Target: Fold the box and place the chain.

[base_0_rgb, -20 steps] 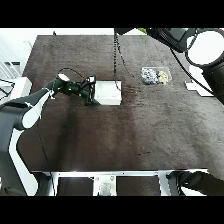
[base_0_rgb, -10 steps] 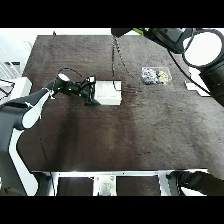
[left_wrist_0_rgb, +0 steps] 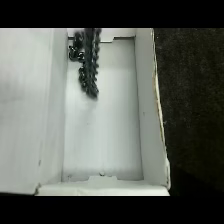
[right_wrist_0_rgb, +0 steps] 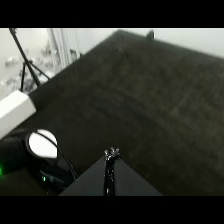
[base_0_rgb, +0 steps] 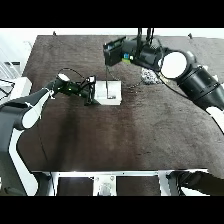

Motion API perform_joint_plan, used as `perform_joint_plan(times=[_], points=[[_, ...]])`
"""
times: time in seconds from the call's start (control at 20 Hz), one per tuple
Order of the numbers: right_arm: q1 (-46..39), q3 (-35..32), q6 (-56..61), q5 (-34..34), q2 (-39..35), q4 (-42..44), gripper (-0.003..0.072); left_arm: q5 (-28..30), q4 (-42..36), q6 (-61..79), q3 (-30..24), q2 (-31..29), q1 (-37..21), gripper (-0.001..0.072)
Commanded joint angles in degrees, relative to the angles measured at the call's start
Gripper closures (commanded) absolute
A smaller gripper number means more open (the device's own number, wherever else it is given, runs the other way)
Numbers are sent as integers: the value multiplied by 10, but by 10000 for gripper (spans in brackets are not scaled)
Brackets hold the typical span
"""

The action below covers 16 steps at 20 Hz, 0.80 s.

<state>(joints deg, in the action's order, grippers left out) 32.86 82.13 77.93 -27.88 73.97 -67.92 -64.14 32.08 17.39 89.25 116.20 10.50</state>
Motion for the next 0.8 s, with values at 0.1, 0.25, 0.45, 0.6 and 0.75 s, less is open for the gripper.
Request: perform_joint_plan(times=[0.1, 0.25, 0.45, 0.6, 0.75], points=[[-2, -66, 42, -4, 1, 0, 670, 0, 0, 0, 0, 0, 0, 247], [-6, -68, 41, 3, -1, -24, 670, 0, 0, 0, 0, 0, 0, 247], [-56, -68, 42, -24, -15, -51, 671, -2, 0, 0, 0, 0, 0, 247], [-95, -68, 42, -33, -26, -65, 671, -2, 0, 0, 0, 0, 0, 247], [-100, -68, 42, -45, -29, -60, 671, -2, 0, 0, 0, 0, 0, 247]])
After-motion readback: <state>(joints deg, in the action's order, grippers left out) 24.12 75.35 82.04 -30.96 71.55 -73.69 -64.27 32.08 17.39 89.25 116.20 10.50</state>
